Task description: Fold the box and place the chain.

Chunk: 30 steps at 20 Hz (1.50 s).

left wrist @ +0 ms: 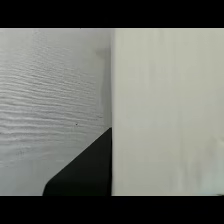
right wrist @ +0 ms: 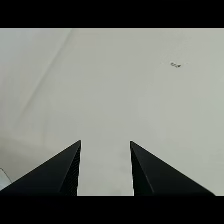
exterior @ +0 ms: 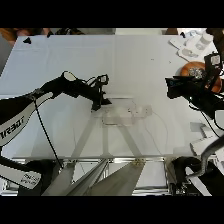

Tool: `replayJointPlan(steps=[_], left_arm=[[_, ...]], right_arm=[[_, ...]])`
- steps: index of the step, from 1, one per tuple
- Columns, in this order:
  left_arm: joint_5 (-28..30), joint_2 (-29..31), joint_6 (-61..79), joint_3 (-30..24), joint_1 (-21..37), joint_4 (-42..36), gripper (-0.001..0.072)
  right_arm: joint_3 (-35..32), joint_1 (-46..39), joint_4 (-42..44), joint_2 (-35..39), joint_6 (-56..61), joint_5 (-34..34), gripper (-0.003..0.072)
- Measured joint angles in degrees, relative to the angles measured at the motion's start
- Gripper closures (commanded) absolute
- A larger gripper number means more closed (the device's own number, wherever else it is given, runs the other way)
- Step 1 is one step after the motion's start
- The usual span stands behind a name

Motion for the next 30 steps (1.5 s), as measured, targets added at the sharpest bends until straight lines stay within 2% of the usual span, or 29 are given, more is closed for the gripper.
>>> replayJointPlan(steps=[8, 9, 10, 11, 12, 16, 23, 27, 30], left_arm=[[0.2, 0.0, 0.5, 0.0, 0.4, 1.7, 0.0698], [0.3, 0.0, 0.5, 0.0, 0.4, 1.8, 0.0698], [0.2, 0.0, 0.5, 0.0, 0.4, 1.9, 0.0698], [0.2, 0.0, 0.5, 0.0, 0.4, 2.0, 0.0698], [0.2, 0.0, 0.5, 0.0, 0.4, 2.0, 0.0698], [0.2, 0.0, 0.5, 0.0, 0.4, 2.1, 0.0698], [0.2, 0.0, 0.5, 0.0, 0.4, 2.3, 0.0698], [0.2, 0.0, 0.5, 0.0, 0.4, 2.3, 0.0698], [0.2, 0.0, 0.5, 0.0, 0.4, 2.3, 0.0698]], right_arm=[[0.3, 0.0, 0.6, 0.3, 0.0, 0.2, 0.0346], [0.7, 0.0, 0.7, 0.5, -0.1, 0.6, 0.0322], [1.4, 0.2, 0.8, 0.8, -0.3, 1.5, 0.0230], [2.4, 0.4, 0.9, 1.1, -0.9, 2.7, 0.0172], [3.5, 0.8, 0.9, 1.6, -1.7, 4.2, 0.0146], [7.1, 3.6, 1.5, 3.2, -9.9, 14.0, 0.0139], [8.5, 11.1, 1.7, 3.9, -29.7, 31.1, 0.0127], [6.6, 12.7, 0.0, 2.3, -35.8, 35.0, 0.0127], [0.7, 13.1, 0.9, 0.7, -41.9, 34.1, 0.0100]])
